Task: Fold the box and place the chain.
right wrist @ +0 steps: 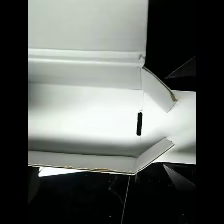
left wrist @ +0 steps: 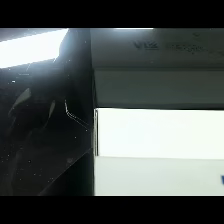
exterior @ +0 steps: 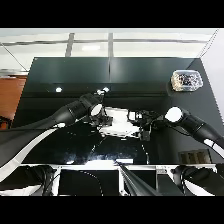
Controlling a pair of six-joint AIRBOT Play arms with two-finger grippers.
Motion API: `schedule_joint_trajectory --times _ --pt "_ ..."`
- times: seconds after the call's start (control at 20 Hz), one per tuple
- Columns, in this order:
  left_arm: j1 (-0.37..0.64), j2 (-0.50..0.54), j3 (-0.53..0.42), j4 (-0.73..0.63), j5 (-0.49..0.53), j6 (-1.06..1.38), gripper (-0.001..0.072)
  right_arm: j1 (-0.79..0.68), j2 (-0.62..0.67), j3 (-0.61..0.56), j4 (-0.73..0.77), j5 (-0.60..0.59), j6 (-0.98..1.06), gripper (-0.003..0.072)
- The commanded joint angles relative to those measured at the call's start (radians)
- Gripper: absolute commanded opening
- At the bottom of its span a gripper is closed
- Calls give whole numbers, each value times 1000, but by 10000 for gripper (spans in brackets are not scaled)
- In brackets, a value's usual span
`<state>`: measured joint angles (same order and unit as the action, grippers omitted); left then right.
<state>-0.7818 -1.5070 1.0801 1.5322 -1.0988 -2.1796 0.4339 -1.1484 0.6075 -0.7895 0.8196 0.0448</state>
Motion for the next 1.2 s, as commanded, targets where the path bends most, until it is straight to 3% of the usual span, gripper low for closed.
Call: schedule_joint_trajectory --times 0.0,0.05,0.1,0.55,0.85,0.9,0.95,1.0,1.05,1.1,1.15 --pt "0 0 0 0 2 0 29 21 -3 1 15 -22 0 419" --pt "0 0 0 0 2 0 29 25 -4 1 17 -27 0 277" --pt "0 0 0 0 2 0 29 29 -4 1 28 -29 1 67" --pt "0 0 0 0 -3 0 29 32 -77 1 334 -47 12 71" --pt "1 0 0 1 -2 1 29 32 -96 1 344 -46 13 63" --pt "1 0 0 1 -2 1 29 32 -96 1 344 -48 17 99" --pt "1 0 0 0 -2 1 29 32 -96 1 343 -64 40 248" --pt "1 0 0 0 -3 1 29 31 -96 1 343 -74 51 271" --pt "1 0 0 0 -3 1 29 31 -96 1 328 -75 51 89" --pt "1 0 0 0 -3 1 29 32 -96 1 314 -76 53 99" --pt "1 0 0 1 -3 1 29 31 -96 1 314 -81 57 269"
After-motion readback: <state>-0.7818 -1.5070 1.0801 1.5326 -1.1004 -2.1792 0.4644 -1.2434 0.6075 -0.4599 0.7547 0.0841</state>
